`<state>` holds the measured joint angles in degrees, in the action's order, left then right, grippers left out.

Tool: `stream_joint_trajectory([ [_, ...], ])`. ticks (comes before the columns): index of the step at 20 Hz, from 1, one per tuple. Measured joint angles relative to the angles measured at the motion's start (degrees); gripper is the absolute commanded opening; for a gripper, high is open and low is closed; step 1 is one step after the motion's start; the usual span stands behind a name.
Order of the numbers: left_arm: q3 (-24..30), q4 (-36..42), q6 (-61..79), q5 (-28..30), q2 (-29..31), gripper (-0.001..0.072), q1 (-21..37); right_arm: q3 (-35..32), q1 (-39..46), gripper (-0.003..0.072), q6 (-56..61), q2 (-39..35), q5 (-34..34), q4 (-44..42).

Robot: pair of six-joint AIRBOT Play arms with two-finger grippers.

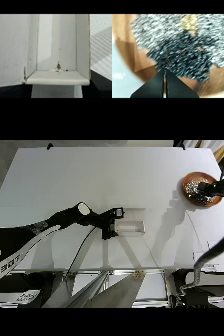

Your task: Fold the box and place the chain.

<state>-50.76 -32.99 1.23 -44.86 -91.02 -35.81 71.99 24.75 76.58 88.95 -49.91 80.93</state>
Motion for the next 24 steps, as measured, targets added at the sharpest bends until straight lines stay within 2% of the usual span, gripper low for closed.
stream_joint_trajectory([
  [5,0.0,0.0,0.0,0.0,0.0,0.0154,0.0,0.0,-3.5,0.0009,-3.1,-9.2,-6.5,0.3],
  [10,0.0,0.0,0.0,0.0,0.0,0.0154,0.0,0.0,-7.8,0.0009,-4.5,-23.6,-14.6,-0.6],
  [16,0.0,0.0,0.0,0.0,0.0,0.0154,0.0,0.0,-15.1,0.0009,-5.0,-39.8,-24.2,-5.6],
  [20,0.0,0.0,0.0,0.0,0.0,0.0154,0.0,0.0,-20.5,0.0009,-5.0,-47.2,-29.2,-8.8],
  [24,0.0,0.0,0.0,0.0,0.0,0.0154,0.0,0.0,-25.0,0.001,-4.8,-51.0,-32.9,-13.9],
])
